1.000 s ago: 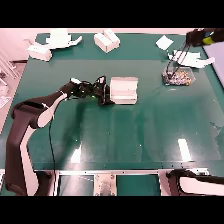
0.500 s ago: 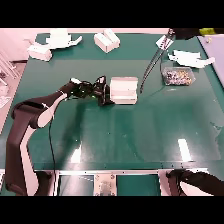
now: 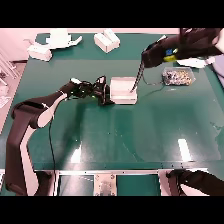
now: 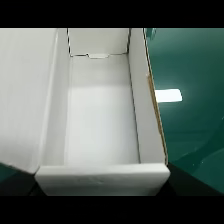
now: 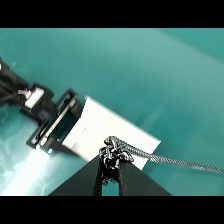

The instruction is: Fold the box and place the chain.

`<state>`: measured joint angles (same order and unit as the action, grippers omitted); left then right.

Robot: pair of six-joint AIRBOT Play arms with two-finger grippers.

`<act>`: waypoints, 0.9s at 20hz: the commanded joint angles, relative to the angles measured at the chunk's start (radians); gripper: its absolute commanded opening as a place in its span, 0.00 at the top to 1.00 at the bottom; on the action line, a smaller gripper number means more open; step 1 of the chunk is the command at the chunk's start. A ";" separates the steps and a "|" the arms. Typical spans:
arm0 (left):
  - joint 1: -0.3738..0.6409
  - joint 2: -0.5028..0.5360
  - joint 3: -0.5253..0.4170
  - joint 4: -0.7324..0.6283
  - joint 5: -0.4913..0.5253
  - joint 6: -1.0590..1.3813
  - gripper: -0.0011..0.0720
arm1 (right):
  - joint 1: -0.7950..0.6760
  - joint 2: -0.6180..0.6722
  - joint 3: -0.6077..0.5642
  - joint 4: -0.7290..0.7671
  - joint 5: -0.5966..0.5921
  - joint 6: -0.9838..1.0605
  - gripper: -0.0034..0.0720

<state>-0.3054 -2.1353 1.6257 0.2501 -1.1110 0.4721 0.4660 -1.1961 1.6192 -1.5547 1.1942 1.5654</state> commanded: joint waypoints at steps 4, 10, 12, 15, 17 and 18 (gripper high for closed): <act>0.001 0.000 0.001 0.000 0.000 0.000 0.44 | 0.006 -0.010 -0.234 0.065 -0.238 0.062 0.95; 0.001 0.000 0.001 0.000 -0.006 0.000 0.44 | 0.005 -0.056 -0.237 0.111 -0.331 0.045 0.95; 0.001 0.000 0.001 0.000 -0.007 0.000 0.44 | 0.006 -0.055 -0.151 0.111 -0.293 0.019 0.95; 0.001 0.000 0.001 0.000 -0.007 0.000 0.44 | 0.006 -0.055 -0.031 0.111 -0.251 -0.027 0.95; 0.001 0.000 0.001 0.000 -0.007 0.000 0.44 | 0.006 -0.056 -0.013 0.109 -0.251 -0.051 0.95; 0.001 0.000 0.001 0.000 -0.007 0.000 0.44 | 0.006 -0.059 -0.014 0.098 -0.249 -0.052 0.95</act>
<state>-0.3054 -2.1353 1.6257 0.2501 -1.1179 0.4717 0.4713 -1.2514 1.5646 -1.4467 0.9318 1.5444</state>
